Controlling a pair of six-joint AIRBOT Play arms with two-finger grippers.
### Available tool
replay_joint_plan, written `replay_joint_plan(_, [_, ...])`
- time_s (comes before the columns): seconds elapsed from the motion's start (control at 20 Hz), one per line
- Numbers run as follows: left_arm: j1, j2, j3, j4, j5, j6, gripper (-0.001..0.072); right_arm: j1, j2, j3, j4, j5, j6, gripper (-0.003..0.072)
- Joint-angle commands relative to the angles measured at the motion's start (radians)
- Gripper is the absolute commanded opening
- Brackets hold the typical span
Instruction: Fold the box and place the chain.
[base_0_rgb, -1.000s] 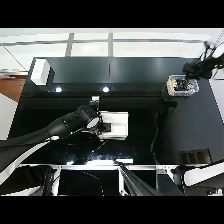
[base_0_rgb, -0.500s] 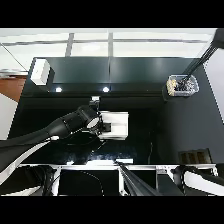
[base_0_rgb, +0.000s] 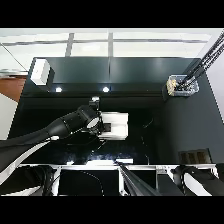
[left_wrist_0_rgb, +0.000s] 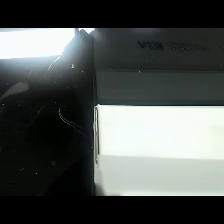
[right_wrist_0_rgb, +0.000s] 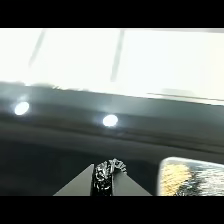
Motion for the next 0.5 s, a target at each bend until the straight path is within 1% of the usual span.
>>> replay_joint_plan(0.0, [0.0,0.0,0.0,0.0,-0.003,0.0,0.0027,0.113,0.048,-0.001,0.01,0.104,-0.014,0.004])
replay_joint_plan(0.1, [0.0,0.0,0.0,0.0,0.0,0.0,0.0027,0.173,0.048,-0.004,0.013,0.158,-0.031,0.0039])
replay_joint_plan(0.2, [0.0,0.0,0.0,0.0,0.001,0.0,0.0027,0.231,0.048,-0.036,0.034,0.223,-0.077,0.0039])
replay_joint_plan(0.3, [0.0,0.0,0.0,0.0,0.001,0.0,0.0027,0.276,0.048,-0.109,0.14,0.264,-0.122,0.0039])
replay_joint_plan(0.45, [0.0,0.0,0.0,0.0,0.001,0.0,0.0027,0.325,0.047,-0.257,0.306,0.251,-0.177,0.0039])
